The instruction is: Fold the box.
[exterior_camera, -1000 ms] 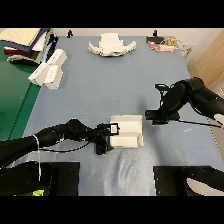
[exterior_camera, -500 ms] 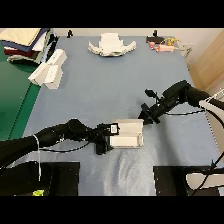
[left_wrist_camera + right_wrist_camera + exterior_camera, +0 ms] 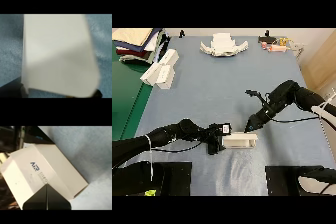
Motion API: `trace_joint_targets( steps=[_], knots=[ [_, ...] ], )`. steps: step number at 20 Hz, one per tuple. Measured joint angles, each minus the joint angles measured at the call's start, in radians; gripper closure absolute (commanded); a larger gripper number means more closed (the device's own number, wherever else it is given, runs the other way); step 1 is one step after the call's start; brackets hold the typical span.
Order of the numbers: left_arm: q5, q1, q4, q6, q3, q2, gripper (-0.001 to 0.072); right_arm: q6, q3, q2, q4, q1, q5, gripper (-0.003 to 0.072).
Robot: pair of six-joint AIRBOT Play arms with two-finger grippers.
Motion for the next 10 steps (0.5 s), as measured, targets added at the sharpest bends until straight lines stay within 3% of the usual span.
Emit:
trace_joint_targets(
  steps=[8,9,10],
  knots=[
    [0.0,0.0,0.0,0.0,0.0,0.0,0.0321,-0.095,-0.264,0.372,-0.15,0.267,0.445,0.068],
    [0.0,0.0,0.0,0.0,0.0,0.0,0.0322,-0.109,-0.298,0.42,-0.164,0.302,0.492,0.0606],
    [0.0,0.0,0.0,0.0,0.0,0.0,0.0322,-0.13,-0.331,0.468,-0.179,0.339,0.54,0.0419]
  ],
)
